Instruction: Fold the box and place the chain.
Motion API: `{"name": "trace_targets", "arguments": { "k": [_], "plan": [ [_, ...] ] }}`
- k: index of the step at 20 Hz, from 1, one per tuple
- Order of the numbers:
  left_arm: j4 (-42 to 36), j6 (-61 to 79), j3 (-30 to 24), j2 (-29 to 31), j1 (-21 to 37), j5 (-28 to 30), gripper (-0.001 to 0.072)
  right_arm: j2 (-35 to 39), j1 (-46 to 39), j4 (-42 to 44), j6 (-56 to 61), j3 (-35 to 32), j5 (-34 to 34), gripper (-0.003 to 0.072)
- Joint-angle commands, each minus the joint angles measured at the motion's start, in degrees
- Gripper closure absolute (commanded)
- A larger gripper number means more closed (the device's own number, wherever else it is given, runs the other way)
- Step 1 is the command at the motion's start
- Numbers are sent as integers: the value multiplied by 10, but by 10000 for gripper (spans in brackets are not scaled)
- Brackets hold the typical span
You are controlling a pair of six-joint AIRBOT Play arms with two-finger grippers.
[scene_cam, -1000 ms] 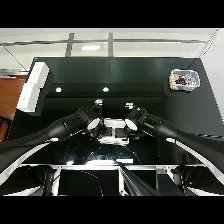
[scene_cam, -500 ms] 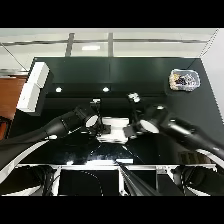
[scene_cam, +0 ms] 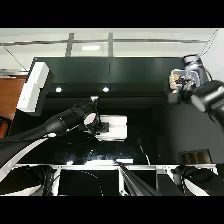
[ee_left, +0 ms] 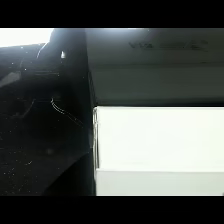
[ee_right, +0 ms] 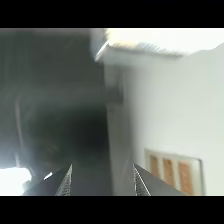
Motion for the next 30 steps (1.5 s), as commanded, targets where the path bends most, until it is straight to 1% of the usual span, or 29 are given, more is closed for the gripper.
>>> {"name": "trace_targets", "arguments": {
  "k": [1,2,4,5,6,7,9,11,14,16,21,22,23,27,29,30],
  "plan": [
    [-2,0,1,0,1,1,680,-65,-162,64,2,17,-185,233],
    [-1,0,1,0,1,1,680,-106,-191,98,5,43,-185,233],
    [-2,0,1,0,1,0,679,-197,-229,151,5,119,-154,231],
    [-4,0,1,0,1,-2,679,-242,-240,168,1,163,-129,103],
    [-4,0,1,0,1,-3,680,-290,-250,197,-34,214,-99,-34],
    [-4,0,1,0,1,-6,680,-333,-257,225,-66,264,-65,-34],
    [-4,0,0,0,1,-16,680,-410,-269,232,-65,360,-2,-34],
    [-4,0,0,0,1,-17,680,-466,-276,232,-29,432,14,-34],
    [-4,0,0,0,1,-15,679,-515,-285,210,68,489,17,-34],
    [-4,0,0,0,1,-15,680,-530,-290,174,119,491,14,-34],
    [-4,0,0,0,1,-15,679,-550,-311,179,160,491,-14,-34],
    [-4,0,0,0,1,-15,680,-552,-313,179,161,491,-20,-21],
    [-4,0,0,0,1,-15,679,-555,-314,180,163,491,-24,25],
    [-4,0,0,0,1,-15,679,-570,-313,219,163,491,-32,36],
    [-4,0,0,0,1,-15,680,-571,-313,233,163,491,-32,287],
    [-4,0,0,0,1,-15,679,-569,-313,240,157,492,-28,462]
  ]
}}
